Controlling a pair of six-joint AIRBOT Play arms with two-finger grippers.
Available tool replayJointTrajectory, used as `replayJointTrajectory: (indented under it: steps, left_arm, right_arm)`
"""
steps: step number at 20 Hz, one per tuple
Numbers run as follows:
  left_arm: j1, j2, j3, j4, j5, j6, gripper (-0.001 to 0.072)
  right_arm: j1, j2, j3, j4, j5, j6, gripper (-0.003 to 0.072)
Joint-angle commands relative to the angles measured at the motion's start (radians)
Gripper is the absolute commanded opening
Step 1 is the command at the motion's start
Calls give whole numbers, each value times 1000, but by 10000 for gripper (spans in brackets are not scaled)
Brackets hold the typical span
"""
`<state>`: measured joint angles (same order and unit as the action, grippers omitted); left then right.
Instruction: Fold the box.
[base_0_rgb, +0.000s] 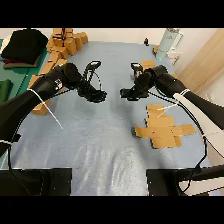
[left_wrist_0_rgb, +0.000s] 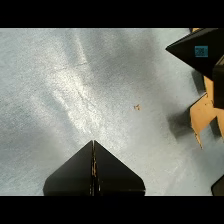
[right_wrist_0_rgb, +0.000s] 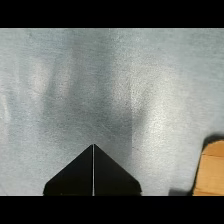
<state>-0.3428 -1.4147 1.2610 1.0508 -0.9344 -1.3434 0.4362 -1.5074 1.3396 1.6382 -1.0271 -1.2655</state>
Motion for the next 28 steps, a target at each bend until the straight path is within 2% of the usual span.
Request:
replayJointTrajectory:
  steps: [1, 15, 17, 18, 19, 20, 21, 23, 24, 25, 26, 28]
  left_arm:
    - [0, 0, 1, 0, 0, 0, 13]
    - [0, 0, 1, 0, 0, 0, 13]
    - [0, 0, 1, 0, 16, 0, 13]
    - [0, 0, 1, 0, 56, 0, 13]
    - [0, 0, 1, 0, 97, 0, 13]
    - [0, 0, 1, -1, 122, 0, 13]
    - [0, 0, 1, -5, 123, -6, 13]
    - [-1, 0, 1, -14, 119, -8, 13]
    - [-1, 0, 1, -37, 119, -8, 13]
    - [0, 0, 1, -60, 113, -8, 13]
    - [-1, 0, 1, -88, 110, -8, 14]
    - [-1, 0, 1, -146, 85, -7, 14]
  right_arm:
    - [0, 0, 1, 0, 0, 0, 8]
    - [0, 0, 1, 3, 12, 13, 8]
    - [0, -5, 1, 85, 22, 77, 8]
    - [-1, -3, 5, 108, 22, 62, 9]
    - [-14, -2, 28, 62, -13, 60, 9]
    - [-42, -1, 74, -31, -110, 60, 16]
    - [-77, -1, 125, -130, -230, 61, 34]
    - [-177, 0, 204, -331, -474, 54, 405]
    - [-234, 0, 211, -427, -560, 22, 437]
    - [-306, -1, 206, -503, -629, -19, 436]
    - [-390, -2, 191, -518, -661, -59, 435]
    - [-561, -1, 148, -449, -663, -117, 434]
